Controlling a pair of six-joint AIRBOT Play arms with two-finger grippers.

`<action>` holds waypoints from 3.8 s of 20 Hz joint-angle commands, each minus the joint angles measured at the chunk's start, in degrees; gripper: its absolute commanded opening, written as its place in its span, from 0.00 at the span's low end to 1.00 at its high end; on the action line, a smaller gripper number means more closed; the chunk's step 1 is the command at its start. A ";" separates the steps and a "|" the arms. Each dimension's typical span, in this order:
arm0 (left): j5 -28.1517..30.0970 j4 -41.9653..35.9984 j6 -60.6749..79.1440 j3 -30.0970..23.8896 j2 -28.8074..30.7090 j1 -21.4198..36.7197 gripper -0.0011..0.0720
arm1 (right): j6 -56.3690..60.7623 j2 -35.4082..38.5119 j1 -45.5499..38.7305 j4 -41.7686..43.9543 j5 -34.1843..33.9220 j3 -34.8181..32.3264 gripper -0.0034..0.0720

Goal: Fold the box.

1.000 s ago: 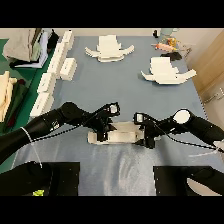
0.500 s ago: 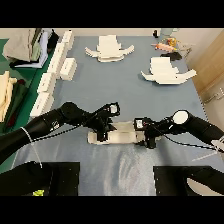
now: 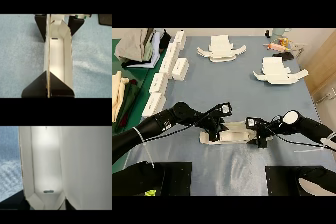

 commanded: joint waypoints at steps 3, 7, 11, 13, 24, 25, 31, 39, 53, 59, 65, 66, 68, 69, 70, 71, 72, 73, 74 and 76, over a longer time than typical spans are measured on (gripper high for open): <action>0.07 0.02 0.02 0.00 0.00 -0.02 0.04 | -2.10 -0.09 -0.44 0.83 -0.04 -0.39 0.58; 0.07 0.02 0.02 0.00 0.02 -0.02 0.04 | -1.36 0.24 -0.44 1.01 -0.20 -0.59 0.58; 0.07 0.02 0.02 0.00 0.00 -0.02 0.04 | -0.11 0.98 -0.44 0.98 -0.66 -0.59 0.58; 0.07 0.02 0.02 0.00 0.00 -0.02 0.04 | -0.11 0.96 -0.46 0.96 -0.68 -0.59 0.58; 0.07 -0.04 0.02 0.00 0.00 -0.02 0.04 | -0.11 0.96 -0.46 0.98 -0.68 -0.59 0.58; 0.09 -0.04 0.02 0.00 0.00 -0.02 0.04 | -0.11 0.96 -0.46 0.98 -0.68 -0.59 0.58; -0.09 -1.90 -0.02 0.00 0.00 -0.02 0.04 | -0.11 0.96 -0.46 0.98 -0.68 -0.59 0.58; 0.00 -1.97 0.00 0.00 0.00 -0.02 0.04 | -0.11 0.96 -0.46 0.98 -0.68 -0.59 0.58; -13.20 24.37 -37.94 0.02 8.00 0.11 0.86 | -0.11 0.96 -0.46 0.96 -0.68 -0.59 0.58; -23.67 13.81 -60.61 0.09 13.75 -0.04 0.04 | -0.11 0.96 -0.46 0.98 -0.68 -0.59 0.58; 1.18 -8.26 -64.50 0.22 6.10 -1.05 0.04 | -0.11 0.96 -0.46 0.98 -0.68 -0.59 0.58; 5.18 -9.92 -65.02 0.22 4.66 -1.05 0.04 | -0.11 0.96 -0.46 0.96 -0.68 -0.59 0.58; 12.41 -13.05 -65.02 0.24 1.86 -1.03 0.04 | -0.11 0.96 -0.46 0.98 -0.68 -0.59 0.58; 14.71 -13.31 -65.05 0.22 0.46 -1.03 0.04 | -0.11 0.96 -0.46 0.98 -0.68 -0.59 0.58; 15.63 -13.29 -66.05 0.22 -1.03 -0.98 0.04 | -0.11 0.96 -0.46 0.96 -0.68 -0.59 0.58; 15.41 -13.27 -67.41 0.22 -2.91 -1.01 0.04 | -0.11 0.98 -0.46 0.98 -0.68 -0.59 0.58; 15.04 -13.22 -67.60 0.22 -4.70 -1.03 0.04 | -0.11 0.96 -0.46 0.98 -0.68 -0.59 0.58; 15.08 -13.29 -68.11 0.22 -6.54 -1.05 0.04 | -0.11 0.96 -0.46 0.98 -0.68 -0.59 0.58; 15.13 -13.27 -69.07 0.22 -7.91 -1.05 0.04 | -0.11 0.98 -0.46 0.98 -0.68 -0.59 0.58; 15.08 -13.25 -69.33 0.22 -9.57 -1.07 0.04 | -0.11 0.98 -0.46 0.98 -0.68 -0.59 0.58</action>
